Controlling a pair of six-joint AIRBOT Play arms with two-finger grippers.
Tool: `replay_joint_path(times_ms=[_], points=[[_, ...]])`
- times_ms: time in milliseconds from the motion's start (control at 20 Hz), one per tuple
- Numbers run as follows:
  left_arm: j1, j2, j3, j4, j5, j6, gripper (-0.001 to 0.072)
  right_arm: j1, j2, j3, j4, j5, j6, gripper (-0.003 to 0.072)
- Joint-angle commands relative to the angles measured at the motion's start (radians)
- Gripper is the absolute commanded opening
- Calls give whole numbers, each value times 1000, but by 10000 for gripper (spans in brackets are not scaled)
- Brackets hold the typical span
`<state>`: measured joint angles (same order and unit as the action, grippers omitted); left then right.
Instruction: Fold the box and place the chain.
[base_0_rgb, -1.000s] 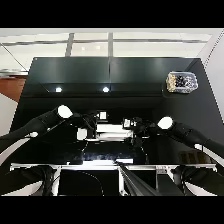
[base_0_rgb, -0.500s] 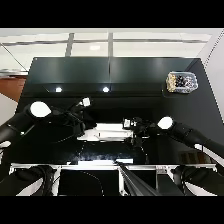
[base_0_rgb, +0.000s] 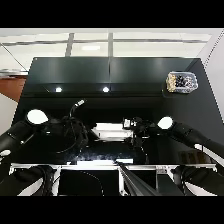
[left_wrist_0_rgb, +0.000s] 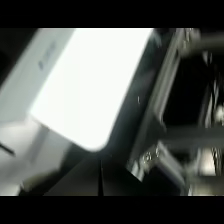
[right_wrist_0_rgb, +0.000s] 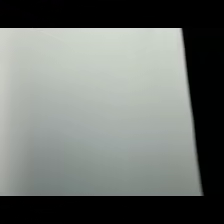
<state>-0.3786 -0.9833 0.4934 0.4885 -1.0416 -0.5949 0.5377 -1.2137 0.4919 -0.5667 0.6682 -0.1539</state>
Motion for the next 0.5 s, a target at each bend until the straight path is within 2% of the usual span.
replay_joint_path(times_ms=[0,150,250,450], points=[[-80,2,-33,-194,371,23,32,0,-1,0,0,0,0,483],[-121,-3,-33,-215,621,25,33,0,-1,0,0,0,0,484],[-143,-28,-33,-213,717,28,32,0,-1,0,0,0,0,483],[-177,-137,-32,-157,679,31,32,0,-1,0,0,0,0,483]])
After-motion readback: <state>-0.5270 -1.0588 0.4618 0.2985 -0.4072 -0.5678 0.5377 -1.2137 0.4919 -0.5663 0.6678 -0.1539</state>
